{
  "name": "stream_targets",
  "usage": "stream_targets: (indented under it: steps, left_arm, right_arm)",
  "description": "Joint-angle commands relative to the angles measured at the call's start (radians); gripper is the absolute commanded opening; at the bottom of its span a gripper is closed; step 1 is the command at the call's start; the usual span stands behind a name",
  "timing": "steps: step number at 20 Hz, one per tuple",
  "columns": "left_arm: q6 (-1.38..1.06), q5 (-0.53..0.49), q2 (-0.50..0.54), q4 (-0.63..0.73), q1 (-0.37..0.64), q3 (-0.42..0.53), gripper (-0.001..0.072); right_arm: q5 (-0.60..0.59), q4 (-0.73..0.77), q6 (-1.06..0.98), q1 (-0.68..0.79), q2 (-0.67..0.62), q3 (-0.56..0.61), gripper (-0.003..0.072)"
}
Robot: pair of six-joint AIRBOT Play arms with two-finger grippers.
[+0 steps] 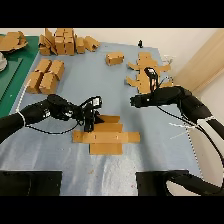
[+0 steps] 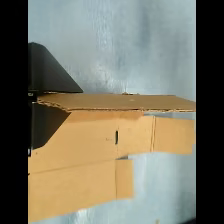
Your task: Fold the box.
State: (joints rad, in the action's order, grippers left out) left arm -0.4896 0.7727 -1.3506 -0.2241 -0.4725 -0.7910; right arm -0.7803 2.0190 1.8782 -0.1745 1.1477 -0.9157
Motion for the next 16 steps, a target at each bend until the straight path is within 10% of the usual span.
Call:
stream_targets:
  steps: [1, 16]
  left_arm:
    - [-0.151, -0.09, -0.005, 0.107, 0.02, -0.026, 0.0012]
    - [-0.111, 0.15, -0.074, 0.057, 0.081, -0.07, 0.0013]
  right_arm:
    - [0.017, -0.019, -0.004, -0.013, 0.0, -0.001, 0.0001]
    - [0.017, -0.026, -0.039, -0.012, 0.0, -0.001, 0.0001]
